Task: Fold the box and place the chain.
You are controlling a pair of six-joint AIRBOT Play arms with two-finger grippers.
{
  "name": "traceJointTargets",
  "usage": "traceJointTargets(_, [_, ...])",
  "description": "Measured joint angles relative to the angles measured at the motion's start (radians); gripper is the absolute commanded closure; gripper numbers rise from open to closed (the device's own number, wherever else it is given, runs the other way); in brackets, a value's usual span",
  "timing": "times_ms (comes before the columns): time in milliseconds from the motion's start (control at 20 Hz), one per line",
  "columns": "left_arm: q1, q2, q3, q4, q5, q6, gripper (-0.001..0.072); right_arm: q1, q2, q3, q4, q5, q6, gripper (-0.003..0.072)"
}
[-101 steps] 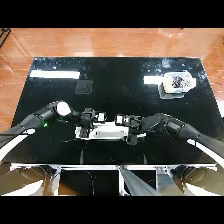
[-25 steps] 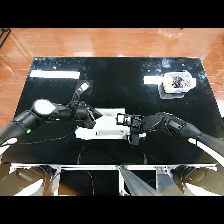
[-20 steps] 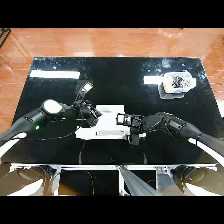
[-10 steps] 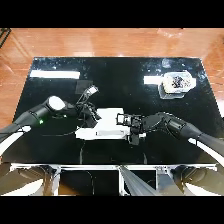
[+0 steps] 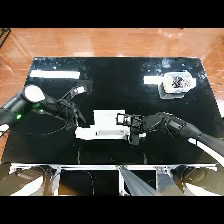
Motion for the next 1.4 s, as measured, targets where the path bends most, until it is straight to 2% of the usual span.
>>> traceJointTargets(50, [0.002,0.024,-0.027,0.015,0.000,0.000,0.0557,0.000,0.000,0.000,0.000,0.000,0.000,0.0387])
traceJointTargets(100, [0.003,0.045,-0.059,0.026,0.000,0.001,0.0184,0.000,0.000,0.000,0.000,0.000,0.000,0.0387])
traceJointTargets(150, [0.005,0.058,-0.088,0.029,0.002,0.000,0.0072,0.000,0.000,0.000,0.000,0.000,0.000,0.0387])
traceJointTargets(300, [0.001,0.078,-0.154,0.028,0.010,0.000,0.0072,0.000,0.000,0.000,0.000,0.000,0.000,0.0387])
traceJointTargets(500, [-0.032,0.084,-0.185,0.006,0.071,0.076,0.0074,0.000,0.000,0.000,0.000,0.000,0.000,0.0387])
traceJointTargets(900, [-0.123,0.024,-0.198,-0.025,0.269,0.329,0.0081,0.000,0.000,0.000,0.000,0.000,0.000,0.0387])
traceJointTargets(1200, [-0.169,-0.031,-0.198,-0.034,0.332,0.366,0.0100,0.000,0.000,0.000,0.000,0.000,0.000,0.0386])
traceJointTargets(1250, [-0.176,-0.033,-0.198,-0.037,0.336,0.367,0.0145,0.000,0.000,0.000,0.000,0.000,0.000,0.0386])
traceJointTargets(1300, [-0.183,-0.036,-0.198,-0.037,0.344,0.369,0.0253,0.000,0.000,0.000,0.000,0.000,0.000,0.0387])
traceJointTargets(1350, [-0.188,-0.038,-0.198,-0.038,0.346,0.370,0.0294,0.000,0.000,0.000,0.000,0.000,0.000,0.0387])
traceJointTargets(1400, [-0.191,-0.039,-0.198,-0.038,0.347,0.372,0.0296,0.000,0.000,0.000,0.000,0.000,0.000,0.0387])
